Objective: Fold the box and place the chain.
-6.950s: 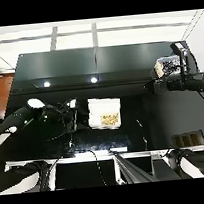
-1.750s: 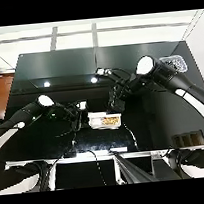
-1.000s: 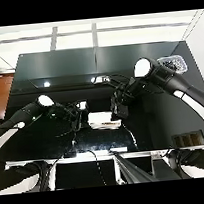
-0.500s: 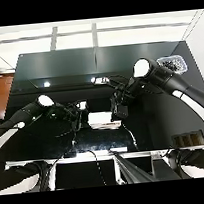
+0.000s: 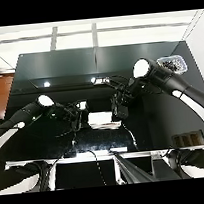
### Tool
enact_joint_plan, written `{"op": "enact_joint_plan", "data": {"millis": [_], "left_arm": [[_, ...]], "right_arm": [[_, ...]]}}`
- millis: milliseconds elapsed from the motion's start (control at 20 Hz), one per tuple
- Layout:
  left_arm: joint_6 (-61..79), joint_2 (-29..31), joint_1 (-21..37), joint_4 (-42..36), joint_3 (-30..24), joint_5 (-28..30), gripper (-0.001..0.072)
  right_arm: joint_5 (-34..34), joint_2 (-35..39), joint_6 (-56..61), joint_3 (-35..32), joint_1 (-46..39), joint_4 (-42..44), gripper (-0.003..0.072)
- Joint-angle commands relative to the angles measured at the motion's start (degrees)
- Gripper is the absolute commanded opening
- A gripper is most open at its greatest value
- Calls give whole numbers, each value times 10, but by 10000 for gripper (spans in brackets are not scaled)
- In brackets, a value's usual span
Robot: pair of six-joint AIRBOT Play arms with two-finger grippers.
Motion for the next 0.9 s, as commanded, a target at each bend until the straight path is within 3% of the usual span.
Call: {"op": "enact_joint_plan", "data": {"millis": [0, 850], "left_arm": [[0, 0, 0, 0, 0, 0, 468], [0, 0, 0, 0, 0, 0, 469]], "right_arm": [[0, 0, 3, 0, 0, 0, 691], [-15, -2, 10, 0, 25, -35, 692]]}}
